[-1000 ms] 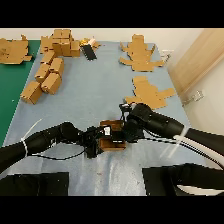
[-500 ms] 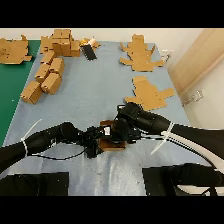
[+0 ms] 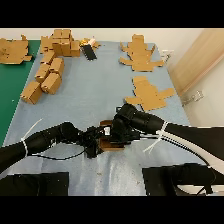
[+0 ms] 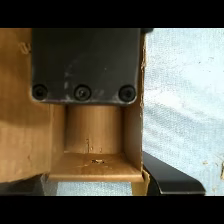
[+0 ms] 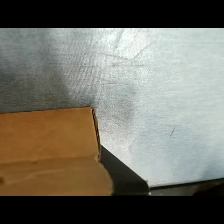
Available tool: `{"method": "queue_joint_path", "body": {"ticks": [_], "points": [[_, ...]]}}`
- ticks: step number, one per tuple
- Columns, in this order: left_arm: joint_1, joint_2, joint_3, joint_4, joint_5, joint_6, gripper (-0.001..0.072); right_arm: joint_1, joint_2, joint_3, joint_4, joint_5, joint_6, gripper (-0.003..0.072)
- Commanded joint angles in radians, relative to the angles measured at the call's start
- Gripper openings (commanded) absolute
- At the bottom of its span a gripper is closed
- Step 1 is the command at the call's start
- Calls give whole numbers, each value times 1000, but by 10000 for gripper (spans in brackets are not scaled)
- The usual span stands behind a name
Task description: Fold the box.
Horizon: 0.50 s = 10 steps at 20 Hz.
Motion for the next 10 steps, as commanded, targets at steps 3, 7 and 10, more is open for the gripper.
{"method": "queue_joint_path", "body": {"ticks": [3, 7, 10], "points": [[0, 1, 0, 1, 0, 2, 525, 1, -3, 0, -10, -6, -10, 1], [0, 1, 0, 1, 0, 1, 525, 1, 0, 2, -11, 1, -15, 76], [0, 1, 0, 1, 0, 1, 525, 1, 12, 11, -11, 1, -16, 258]]}}
